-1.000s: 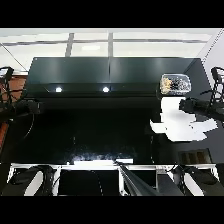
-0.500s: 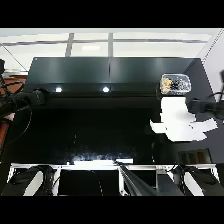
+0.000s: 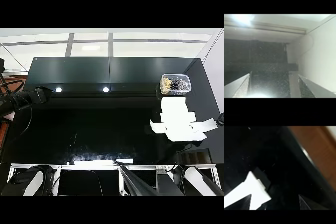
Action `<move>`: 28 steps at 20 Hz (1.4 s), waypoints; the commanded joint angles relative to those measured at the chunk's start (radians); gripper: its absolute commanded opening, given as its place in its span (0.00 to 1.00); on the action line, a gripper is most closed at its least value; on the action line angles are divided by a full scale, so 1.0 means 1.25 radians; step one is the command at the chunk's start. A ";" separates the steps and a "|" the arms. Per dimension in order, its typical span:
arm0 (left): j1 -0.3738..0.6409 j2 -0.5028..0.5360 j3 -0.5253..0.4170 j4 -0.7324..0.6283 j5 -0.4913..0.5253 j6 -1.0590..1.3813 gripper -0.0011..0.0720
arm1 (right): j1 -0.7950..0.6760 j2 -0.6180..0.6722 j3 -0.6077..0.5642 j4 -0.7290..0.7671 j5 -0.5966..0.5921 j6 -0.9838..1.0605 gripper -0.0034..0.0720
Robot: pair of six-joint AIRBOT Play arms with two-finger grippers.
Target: Fold the box and place the chain.
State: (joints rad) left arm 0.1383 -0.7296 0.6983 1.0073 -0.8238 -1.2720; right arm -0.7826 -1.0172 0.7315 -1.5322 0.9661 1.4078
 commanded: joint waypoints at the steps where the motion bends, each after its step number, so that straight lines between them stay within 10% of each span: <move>1: -0.001 0.000 0.000 -0.002 -0.002 0.000 0.98 | -0.068 -0.125 0.050 0.134 0.115 -0.202 0.97; 11: -0.001 0.000 0.000 -0.045 -0.005 0.000 0.98 | -0.074 -0.324 0.189 0.280 0.254 -0.397 0.82; 15: -0.001 0.000 0.000 -0.052 -0.007 0.000 0.98 | -0.074 -0.324 0.189 0.280 0.269 -0.410 0.23; 19: -0.001 0.000 0.000 -0.075 -0.017 0.000 0.98 | -0.058 -0.324 0.189 0.287 0.364 -0.421 0.08; 28: -0.001 0.000 0.000 -0.146 -0.123 0.003 0.98 | 0.125 -0.303 0.156 0.466 0.504 -0.396 0.08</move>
State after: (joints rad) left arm 0.1379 -0.7300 0.6979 0.8417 -0.9119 -1.2720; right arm -0.7208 -1.4082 0.9485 -1.0237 1.5494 0.8856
